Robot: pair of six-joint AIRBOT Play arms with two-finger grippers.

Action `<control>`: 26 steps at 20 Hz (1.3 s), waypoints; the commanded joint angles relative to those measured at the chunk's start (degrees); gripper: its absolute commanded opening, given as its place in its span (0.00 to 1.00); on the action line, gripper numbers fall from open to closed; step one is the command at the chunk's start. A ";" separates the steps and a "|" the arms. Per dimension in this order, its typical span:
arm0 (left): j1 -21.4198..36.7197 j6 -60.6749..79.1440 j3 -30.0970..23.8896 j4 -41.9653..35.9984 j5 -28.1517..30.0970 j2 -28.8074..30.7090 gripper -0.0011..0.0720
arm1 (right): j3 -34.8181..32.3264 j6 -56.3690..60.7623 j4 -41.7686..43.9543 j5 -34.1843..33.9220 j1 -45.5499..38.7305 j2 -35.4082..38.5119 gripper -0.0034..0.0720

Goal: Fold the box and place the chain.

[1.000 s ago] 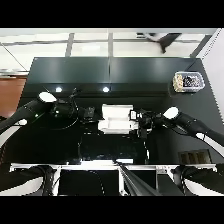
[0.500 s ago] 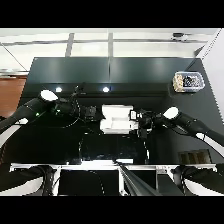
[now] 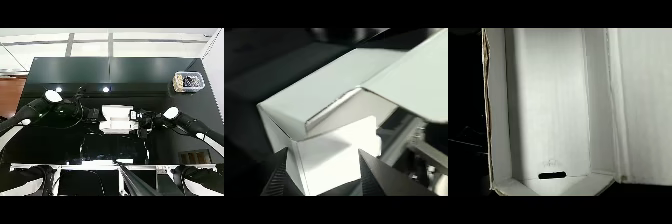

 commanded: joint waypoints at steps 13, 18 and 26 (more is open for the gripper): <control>-8.41 -15.47 3.39 14.62 5.84 0.00 0.71 | 0.00 0.02 0.02 0.00 0.07 -0.02 0.22; -11.58 -22.10 4.52 18.78 8.22 0.00 0.71 | 0.00 0.02 0.02 0.00 0.07 -0.02 0.22; -14.95 -33.20 6.64 28.02 7.74 0.00 0.71 | 0.00 0.02 0.02 0.00 0.07 -0.02 0.22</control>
